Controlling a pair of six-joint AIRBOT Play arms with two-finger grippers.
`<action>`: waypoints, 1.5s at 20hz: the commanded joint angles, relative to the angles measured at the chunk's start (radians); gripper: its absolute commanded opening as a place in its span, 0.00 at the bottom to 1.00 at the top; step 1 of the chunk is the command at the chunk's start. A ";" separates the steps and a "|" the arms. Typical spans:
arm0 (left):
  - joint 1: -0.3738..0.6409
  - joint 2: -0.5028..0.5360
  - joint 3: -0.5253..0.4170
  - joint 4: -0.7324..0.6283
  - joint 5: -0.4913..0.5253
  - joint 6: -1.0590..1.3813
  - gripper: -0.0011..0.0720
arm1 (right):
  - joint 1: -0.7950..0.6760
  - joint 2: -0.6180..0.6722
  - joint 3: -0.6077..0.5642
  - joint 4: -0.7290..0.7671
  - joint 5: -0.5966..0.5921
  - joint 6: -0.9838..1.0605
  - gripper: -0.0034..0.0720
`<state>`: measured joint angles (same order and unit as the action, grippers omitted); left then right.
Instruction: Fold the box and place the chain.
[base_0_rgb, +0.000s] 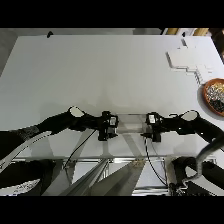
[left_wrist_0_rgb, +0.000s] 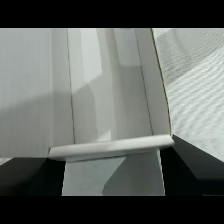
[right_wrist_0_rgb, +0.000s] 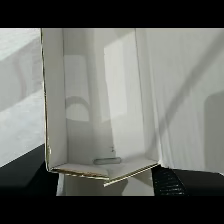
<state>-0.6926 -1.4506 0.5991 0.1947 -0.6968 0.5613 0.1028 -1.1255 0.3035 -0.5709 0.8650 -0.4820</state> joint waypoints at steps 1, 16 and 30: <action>0.001 0.000 0.000 0.000 -0.002 -0.001 0.52 | -0.001 0.017 0.001 -0.036 -0.010 0.083 0.84; 0.001 0.000 0.000 0.000 -0.002 -0.001 0.52 | -0.001 0.711 0.001 -0.167 0.185 0.504 0.75; 0.001 0.000 0.000 0.000 -0.002 -0.001 0.52 | -0.001 0.196 0.006 0.331 -0.122 0.340 0.07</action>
<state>-0.6922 -1.4506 0.5995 0.1951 -0.6994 0.5591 0.1017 -0.8448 0.3054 -0.2756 0.7647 -0.1059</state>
